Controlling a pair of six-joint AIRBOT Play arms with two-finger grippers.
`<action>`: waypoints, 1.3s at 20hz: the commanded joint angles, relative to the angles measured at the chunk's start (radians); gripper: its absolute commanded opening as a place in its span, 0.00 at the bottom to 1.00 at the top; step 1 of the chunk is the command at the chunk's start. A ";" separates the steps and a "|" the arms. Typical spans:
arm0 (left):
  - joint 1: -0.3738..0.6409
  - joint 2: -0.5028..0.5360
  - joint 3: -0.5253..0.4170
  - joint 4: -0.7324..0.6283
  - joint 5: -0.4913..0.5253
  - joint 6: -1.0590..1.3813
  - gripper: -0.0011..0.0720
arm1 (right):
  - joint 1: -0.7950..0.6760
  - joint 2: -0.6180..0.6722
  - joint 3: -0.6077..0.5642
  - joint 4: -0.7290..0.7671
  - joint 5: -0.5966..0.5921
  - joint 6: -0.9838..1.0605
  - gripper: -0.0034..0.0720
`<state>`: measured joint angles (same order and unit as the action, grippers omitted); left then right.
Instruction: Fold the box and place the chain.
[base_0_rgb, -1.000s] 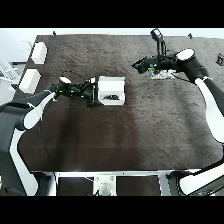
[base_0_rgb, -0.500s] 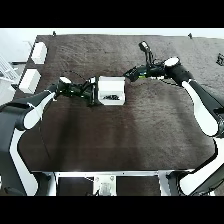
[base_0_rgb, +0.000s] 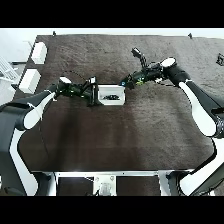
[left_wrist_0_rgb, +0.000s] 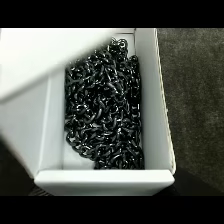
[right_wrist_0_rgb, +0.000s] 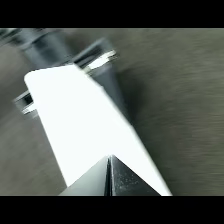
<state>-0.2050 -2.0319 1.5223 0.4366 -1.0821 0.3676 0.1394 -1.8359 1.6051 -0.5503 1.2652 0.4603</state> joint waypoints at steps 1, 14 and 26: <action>0.001 0.000 0.000 0.000 0.000 0.000 0.64 | 0.011 0.000 0.000 0.000 0.097 -0.024 0.06; 0.001 0.000 0.000 0.000 0.000 0.000 0.64 | 0.054 0.000 0.000 -0.015 -0.073 -0.127 0.27; 0.001 0.000 0.000 0.000 0.000 0.000 0.64 | 0.067 -0.006 0.000 -0.069 0.018 -0.177 0.40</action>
